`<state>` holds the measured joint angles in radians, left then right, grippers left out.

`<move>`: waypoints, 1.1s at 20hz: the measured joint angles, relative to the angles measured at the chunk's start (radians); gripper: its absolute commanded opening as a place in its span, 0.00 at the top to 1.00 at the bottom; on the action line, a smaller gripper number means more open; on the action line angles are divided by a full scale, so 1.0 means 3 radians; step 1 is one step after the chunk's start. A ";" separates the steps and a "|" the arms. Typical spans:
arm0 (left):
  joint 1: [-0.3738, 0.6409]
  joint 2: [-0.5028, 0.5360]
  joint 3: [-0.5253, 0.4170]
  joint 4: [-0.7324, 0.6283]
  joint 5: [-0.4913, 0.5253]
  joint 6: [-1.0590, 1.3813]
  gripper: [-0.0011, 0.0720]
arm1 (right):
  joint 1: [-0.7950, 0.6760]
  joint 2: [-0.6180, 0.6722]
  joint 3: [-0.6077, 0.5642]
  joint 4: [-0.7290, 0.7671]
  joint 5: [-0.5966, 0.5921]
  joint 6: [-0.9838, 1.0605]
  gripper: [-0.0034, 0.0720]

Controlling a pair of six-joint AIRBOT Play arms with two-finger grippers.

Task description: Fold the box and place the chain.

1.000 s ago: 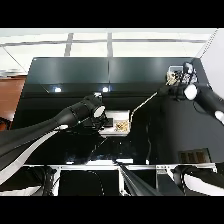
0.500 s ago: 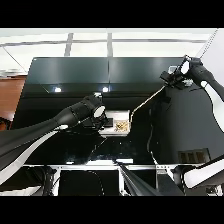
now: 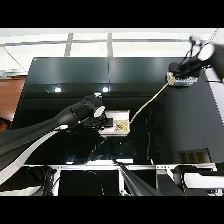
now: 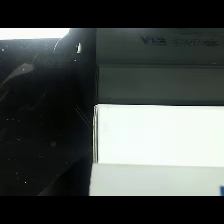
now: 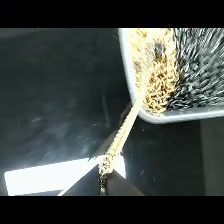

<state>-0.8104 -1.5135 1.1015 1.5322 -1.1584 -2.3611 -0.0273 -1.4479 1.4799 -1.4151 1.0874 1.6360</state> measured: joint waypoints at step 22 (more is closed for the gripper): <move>0.0000 0.0001 0.0000 0.0000 0.0006 0.0001 0.95 | 0.0381 0.2033 0.0004 0.3568 0.0322 -0.1465 0.94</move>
<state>-0.8104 -1.5131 1.1015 1.5322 -1.1564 -2.3608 0.0872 -0.8379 1.4811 -0.3447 1.1839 1.1965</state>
